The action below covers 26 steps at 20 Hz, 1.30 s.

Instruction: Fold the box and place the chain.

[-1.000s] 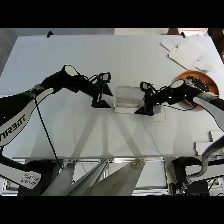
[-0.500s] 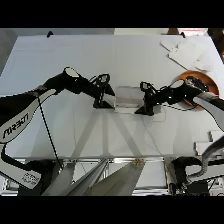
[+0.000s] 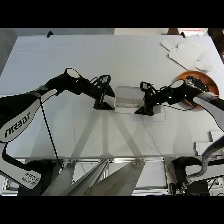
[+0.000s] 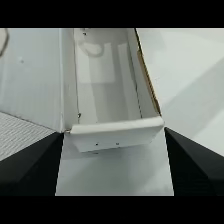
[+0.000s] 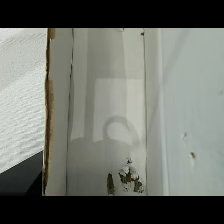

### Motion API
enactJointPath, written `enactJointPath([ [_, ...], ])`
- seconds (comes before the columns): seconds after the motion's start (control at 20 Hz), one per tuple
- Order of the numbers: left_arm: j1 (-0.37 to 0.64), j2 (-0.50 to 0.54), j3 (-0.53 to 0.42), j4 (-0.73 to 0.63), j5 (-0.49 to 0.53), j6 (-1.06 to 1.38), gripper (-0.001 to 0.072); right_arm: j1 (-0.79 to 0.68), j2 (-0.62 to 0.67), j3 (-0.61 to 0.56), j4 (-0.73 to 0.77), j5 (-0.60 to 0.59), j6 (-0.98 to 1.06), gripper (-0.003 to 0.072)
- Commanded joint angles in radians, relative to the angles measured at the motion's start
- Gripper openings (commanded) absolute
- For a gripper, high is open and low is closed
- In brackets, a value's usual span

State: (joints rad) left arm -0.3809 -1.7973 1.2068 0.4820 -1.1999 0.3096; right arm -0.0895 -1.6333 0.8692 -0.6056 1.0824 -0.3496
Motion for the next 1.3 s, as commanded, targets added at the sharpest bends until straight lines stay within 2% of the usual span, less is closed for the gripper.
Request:
enactJointPath([
  [0.0, -0.013, -0.020, 0.000, -0.005, 0.011, -0.026, 0.0703, 0.000, 0.000, 0.000, 0.000, 0.000, 0.000, 0.0500],
  [0.4, -0.057, -0.053, 0.001, -0.043, 0.105, -0.092, 0.0701, 0.000, 0.000, 0.000, 0.000, 0.000, 0.000, 0.0500],
  [0.65, -0.060, -0.053, 0.001, -0.044, 0.104, -0.097, 0.0697, 0.000, 0.000, 0.000, 0.000, 0.000, 0.000, 0.0500],
  [0.7, -0.063, -0.053, 0.001, -0.043, 0.104, -0.097, 0.0654, 0.000, 0.000, 0.000, 0.000, 0.000, 0.000, 0.0500],
  [0.8, -0.070, -0.053, 0.001, -0.038, 0.103, -0.097, 0.0358, 0.000, 0.000, 0.000, 0.000, 0.000, 0.000, 0.0500],
  [0.85, -0.076, -0.053, 0.001, -0.031, 0.104, -0.097, 0.0334, 0.000, 0.000, 0.000, 0.000, 0.000, 0.000, 0.0500],
  [1.25, -0.090, -0.051, 0.001, -0.014, 0.103, -0.097, 0.0334, 0.000, 0.000, 0.000, 0.000, 0.000, 0.000, 0.0500],
])
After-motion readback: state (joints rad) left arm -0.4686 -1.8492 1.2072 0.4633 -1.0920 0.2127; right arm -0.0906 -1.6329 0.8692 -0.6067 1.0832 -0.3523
